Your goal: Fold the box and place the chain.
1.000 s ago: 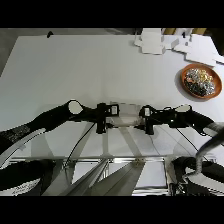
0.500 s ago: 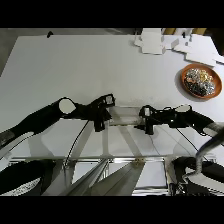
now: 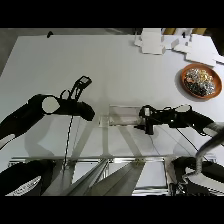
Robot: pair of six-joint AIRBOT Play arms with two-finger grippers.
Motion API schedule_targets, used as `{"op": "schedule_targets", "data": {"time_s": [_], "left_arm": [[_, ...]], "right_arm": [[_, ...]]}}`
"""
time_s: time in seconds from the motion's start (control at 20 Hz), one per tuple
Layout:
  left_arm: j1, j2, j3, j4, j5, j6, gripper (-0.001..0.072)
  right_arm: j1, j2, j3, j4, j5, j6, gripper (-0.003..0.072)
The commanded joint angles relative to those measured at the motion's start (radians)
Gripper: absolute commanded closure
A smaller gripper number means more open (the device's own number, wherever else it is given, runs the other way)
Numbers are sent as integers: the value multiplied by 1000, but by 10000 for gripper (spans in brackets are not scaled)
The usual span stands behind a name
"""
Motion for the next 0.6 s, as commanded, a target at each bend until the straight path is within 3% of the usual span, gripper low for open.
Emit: {"op": "schedule_targets", "data": {"time_s": [0.0,0.25,0.55], "left_arm": [[8,-79,-2,-9,15,-232,708],[-23,-200,-3,-154,5,-235,708],[-30,-202,-3,-164,-31,-165,705]], "right_arm": [[0,1,0,0,1,0,345],[0,1,0,0,0,0,345],[0,1,0,0,0,0,345]]}}
